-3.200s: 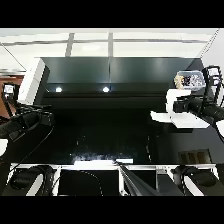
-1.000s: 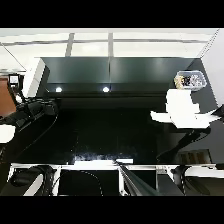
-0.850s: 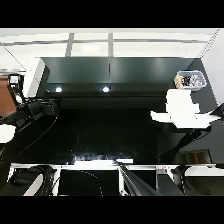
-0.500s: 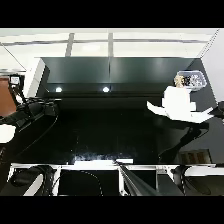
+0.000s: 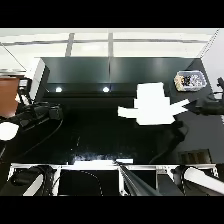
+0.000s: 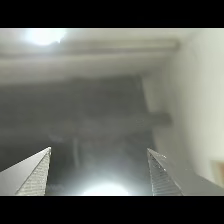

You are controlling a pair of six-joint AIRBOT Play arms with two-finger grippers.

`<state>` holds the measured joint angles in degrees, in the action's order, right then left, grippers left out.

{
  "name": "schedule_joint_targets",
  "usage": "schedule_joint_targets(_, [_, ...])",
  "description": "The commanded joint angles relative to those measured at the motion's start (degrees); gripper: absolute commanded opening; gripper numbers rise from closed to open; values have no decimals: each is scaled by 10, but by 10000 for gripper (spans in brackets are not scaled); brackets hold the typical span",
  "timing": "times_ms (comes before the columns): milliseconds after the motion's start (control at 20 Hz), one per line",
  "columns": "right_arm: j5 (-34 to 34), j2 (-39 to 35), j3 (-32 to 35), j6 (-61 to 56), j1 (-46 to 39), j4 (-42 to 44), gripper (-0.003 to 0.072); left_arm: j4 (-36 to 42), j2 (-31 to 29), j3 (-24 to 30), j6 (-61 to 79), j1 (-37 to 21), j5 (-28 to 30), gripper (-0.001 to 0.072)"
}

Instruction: Fold the box and place the chain.

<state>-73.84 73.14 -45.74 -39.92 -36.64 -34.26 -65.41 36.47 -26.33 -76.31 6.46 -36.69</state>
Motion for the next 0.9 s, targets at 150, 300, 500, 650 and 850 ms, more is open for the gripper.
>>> schedule_joint_targets(150, [150, -234, 248, 88, 160, 158, 7, 187, 91, 0, 44, 73, -40, 709])
schedule_joint_targets(300, [160, -275, 293, 73, 212, 168, 8, 318, 156, -10, 150, 97, -35, 709])
schedule_joint_targets(500, [165, -275, 301, 67, 263, 168, 7, 431, 290, -80, 235, 98, -125, 709])
schedule_joint_targets(650, [171, -275, 301, 61, 281, 167, 8, 429, 381, -147, 239, 99, -130, 709])
schedule_joint_targets(850, [174, -275, 301, 57, 283, 167, 8, 421, 484, -221, 261, 99, -186, 707])
